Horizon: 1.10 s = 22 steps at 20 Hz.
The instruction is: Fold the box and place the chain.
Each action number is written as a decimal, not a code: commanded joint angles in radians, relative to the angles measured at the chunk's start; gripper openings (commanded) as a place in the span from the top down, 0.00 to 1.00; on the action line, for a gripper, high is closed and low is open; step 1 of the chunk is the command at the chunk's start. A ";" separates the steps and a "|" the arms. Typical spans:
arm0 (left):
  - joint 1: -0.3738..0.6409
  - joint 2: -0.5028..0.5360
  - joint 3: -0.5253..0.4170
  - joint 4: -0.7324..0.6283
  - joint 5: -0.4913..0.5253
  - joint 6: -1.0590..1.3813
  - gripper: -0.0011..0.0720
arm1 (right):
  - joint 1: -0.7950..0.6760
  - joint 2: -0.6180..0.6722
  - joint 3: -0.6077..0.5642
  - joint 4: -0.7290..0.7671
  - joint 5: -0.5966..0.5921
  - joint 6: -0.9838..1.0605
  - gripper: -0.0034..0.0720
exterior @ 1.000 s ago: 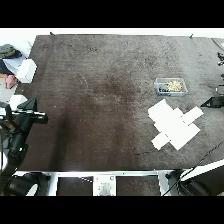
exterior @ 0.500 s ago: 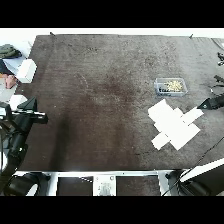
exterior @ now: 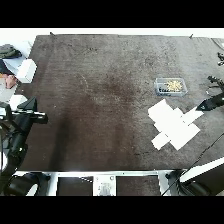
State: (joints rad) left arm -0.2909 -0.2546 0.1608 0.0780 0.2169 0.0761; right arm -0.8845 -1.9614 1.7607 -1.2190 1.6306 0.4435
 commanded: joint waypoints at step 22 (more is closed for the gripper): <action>0.000 0.001 -0.001 0.000 0.000 0.000 0.97 | 0.002 -0.081 -0.066 0.083 0.180 -0.013 0.88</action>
State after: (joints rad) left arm -0.2909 -0.2546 0.1608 0.0784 0.2169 0.0761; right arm -0.8829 -2.0445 1.6966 -1.1336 1.8130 0.4290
